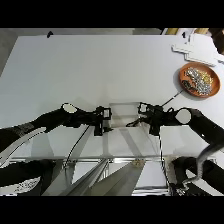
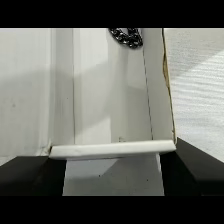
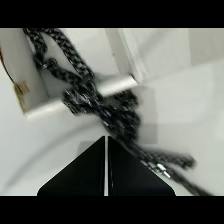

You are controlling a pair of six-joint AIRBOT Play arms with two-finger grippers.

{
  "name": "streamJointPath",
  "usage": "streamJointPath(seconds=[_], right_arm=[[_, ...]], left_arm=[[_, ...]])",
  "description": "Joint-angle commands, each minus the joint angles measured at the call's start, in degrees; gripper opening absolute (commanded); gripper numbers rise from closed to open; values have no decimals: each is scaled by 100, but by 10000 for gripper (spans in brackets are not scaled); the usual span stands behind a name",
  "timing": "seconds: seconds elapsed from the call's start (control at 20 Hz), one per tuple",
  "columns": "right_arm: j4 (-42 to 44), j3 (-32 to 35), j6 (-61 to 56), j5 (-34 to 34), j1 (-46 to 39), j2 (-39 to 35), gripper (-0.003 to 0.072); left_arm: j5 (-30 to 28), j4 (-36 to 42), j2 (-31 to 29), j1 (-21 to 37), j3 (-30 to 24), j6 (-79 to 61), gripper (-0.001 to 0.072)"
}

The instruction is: Fold the box and place the chain.

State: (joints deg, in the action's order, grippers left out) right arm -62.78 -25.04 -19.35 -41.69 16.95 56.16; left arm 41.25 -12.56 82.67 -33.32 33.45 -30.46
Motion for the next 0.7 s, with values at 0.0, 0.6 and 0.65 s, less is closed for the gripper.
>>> streamJointPath(seconds=[0.0, 0.6, 0.65], right_arm=[[-181, -4, -188, -297, -173, -501, 15], [289, 2, 295, 280, -168, -356, 205], [284, 0, 289, 389, -170, -205, 205]], left_arm=[[13, -9, -2, 2, 0, 0, 14], [11, -11, -2, 2, 0, 0, 14], [11, -9, -2, 2, 0, 0, 14]])
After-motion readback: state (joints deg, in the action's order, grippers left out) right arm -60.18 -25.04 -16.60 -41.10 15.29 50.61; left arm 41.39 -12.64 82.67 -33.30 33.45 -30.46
